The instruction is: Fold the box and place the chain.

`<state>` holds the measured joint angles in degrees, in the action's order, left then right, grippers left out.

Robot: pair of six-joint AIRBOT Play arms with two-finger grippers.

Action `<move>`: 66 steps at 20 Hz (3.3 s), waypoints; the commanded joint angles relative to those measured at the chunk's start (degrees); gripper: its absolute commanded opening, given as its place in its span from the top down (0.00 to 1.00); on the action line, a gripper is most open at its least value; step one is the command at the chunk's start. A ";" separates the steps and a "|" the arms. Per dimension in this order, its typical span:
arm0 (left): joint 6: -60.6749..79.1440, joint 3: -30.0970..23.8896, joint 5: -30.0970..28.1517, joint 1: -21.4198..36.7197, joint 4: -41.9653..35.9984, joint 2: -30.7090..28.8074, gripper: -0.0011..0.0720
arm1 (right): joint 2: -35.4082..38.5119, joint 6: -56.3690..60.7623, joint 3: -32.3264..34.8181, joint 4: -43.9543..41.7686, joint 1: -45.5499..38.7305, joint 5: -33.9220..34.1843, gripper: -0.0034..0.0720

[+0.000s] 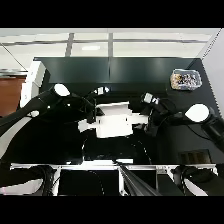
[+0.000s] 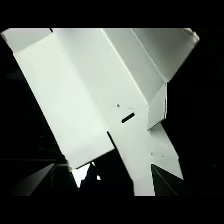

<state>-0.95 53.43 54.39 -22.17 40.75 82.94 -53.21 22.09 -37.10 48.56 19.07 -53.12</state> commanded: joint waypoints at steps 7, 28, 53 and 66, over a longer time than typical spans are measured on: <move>4.26 -0.15 -3.21 -2.32 0.66 3.21 0.95 | -4.74 -7.67 5.20 8.46 5.53 6.69 0.02; 4.20 -0.15 -2.71 -2.32 0.59 4.11 0.95 | -10.43 -9.16 0.00 2.49 11.19 19.10 0.02; 4.22 -0.15 -1.42 -2.34 0.59 4.09 0.95 | -22.40 -34.58 -0.24 -16.52 5.75 12.24 0.02; 4.22 -0.15 -1.49 -2.34 0.59 4.09 0.95 | -24.02 -34.01 -0.24 -15.26 5.57 13.77 0.02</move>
<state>3.25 53.28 52.95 -24.49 41.32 87.00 -77.01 -12.29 -37.36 33.01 24.67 -39.59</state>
